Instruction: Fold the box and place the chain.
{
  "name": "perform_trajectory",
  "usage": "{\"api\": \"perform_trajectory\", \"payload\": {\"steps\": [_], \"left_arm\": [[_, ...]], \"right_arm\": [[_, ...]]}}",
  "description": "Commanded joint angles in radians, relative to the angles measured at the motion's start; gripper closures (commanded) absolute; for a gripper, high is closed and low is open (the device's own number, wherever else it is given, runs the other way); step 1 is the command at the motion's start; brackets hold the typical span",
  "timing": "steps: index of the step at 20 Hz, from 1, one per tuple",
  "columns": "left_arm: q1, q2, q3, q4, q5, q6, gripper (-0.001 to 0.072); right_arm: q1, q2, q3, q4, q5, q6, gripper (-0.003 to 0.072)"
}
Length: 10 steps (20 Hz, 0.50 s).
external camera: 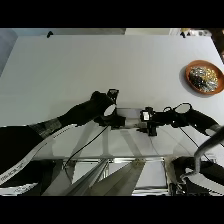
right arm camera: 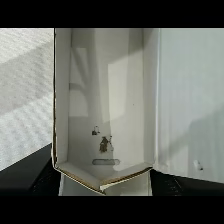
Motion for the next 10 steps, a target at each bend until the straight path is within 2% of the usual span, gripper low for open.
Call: {"api": "perform_trajectory", "payload": {"steps": [1, 5, 6, 7, 8, 10], "left_arm": [[0.041, 0.058, 0.000, -0.044, -0.039, 0.093, 0.0289], [0.104, 0.191, -0.002, -0.049, -0.124, 0.320, 0.0282], [0.131, 0.230, -0.002, -0.049, -0.148, 0.409, 0.0221], [0.159, 0.265, -0.002, -0.048, -0.169, 0.477, 0.0124], [0.190, 0.306, -0.010, -0.050, -0.178, 0.546, 0.0072], [0.246, 0.385, -0.056, -0.064, -0.152, 0.734, 0.0065]], "right_arm": [[0.000, 0.000, 0.001, 0.001, 0.000, 0.002, 0.0287], [0.000, 0.000, 0.001, 0.001, 0.001, 0.001, 0.0287], [0.000, 0.000, 0.001, 0.001, 0.000, 0.001, 0.0287], [0.000, 0.000, 0.001, 0.001, 0.000, 0.001, 0.0287], [0.000, 0.000, 0.001, 0.001, 0.001, 0.001, 0.0287], [0.000, 0.000, 0.001, 0.001, 0.000, 0.002, 0.0287]]}}
